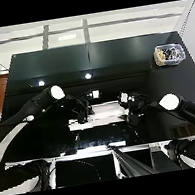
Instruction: Fold the box and place the chain.
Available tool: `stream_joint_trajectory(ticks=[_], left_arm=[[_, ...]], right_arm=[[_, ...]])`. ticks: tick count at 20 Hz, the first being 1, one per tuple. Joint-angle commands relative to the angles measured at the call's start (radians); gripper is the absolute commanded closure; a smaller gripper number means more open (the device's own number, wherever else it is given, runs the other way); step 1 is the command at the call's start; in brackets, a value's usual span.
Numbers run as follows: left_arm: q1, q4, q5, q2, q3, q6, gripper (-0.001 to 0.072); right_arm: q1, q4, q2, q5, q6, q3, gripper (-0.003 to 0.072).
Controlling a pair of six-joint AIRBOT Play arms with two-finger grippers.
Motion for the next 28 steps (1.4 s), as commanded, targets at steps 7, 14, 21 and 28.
stream_joint_trajectory(ticks=[7, 14, 21, 28], left_arm=[[0.000, -0.004, 0.006, 0.008, 0.001, 0.000, 0.0681], [0.000, -0.004, 0.006, 0.008, 0.001, 0.000, 0.0681], [0.000, -0.003, -0.002, 0.006, 0.001, 0.000, 0.0681], [0.000, -0.003, -0.011, -0.002, 0.000, 0.000, 0.0681]], right_arm=[[0.003, 0.121, -0.084, 0.067, -0.238, 0.000, -0.0017], [0.029, 0.079, -0.150, 0.043, -0.336, -0.015, -0.0016], [0.029, 0.081, -0.158, 0.006, -0.345, -0.023, -0.0016], [0.029, 0.089, -0.187, -0.023, -0.364, -0.024, -0.0015]])
